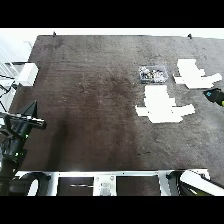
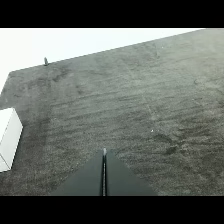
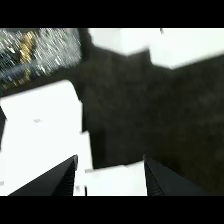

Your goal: Fold the box and place the chain.

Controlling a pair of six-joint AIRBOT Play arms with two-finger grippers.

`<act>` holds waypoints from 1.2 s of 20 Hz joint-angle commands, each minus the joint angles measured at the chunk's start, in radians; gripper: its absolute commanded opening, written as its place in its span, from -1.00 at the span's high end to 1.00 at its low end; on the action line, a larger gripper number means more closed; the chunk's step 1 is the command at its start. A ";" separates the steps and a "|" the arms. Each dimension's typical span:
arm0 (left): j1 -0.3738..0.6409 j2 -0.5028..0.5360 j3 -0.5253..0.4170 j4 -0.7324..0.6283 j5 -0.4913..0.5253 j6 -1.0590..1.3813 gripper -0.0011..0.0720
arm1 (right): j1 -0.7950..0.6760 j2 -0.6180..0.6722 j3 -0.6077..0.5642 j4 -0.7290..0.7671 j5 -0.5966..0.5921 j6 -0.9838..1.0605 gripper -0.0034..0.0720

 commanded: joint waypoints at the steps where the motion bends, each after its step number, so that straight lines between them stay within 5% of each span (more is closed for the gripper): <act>1: 0.000 0.000 0.000 0.000 0.000 0.000 0.92 | -0.057 -0.219 0.217 -0.179 0.277 0.103 -0.43; 7: 0.000 0.000 0.000 0.000 0.000 0.000 0.92 | -0.016 -0.460 0.398 -0.227 0.398 0.117 -0.41; 19: 0.000 0.000 0.000 0.000 0.000 0.000 0.92 | 0.110 -0.650 0.409 -0.233 0.489 0.101 -0.40; 24: 0.000 0.000 0.000 0.000 0.000 0.000 0.92 | 0.139 -0.655 0.409 -0.217 0.490 0.052 0.36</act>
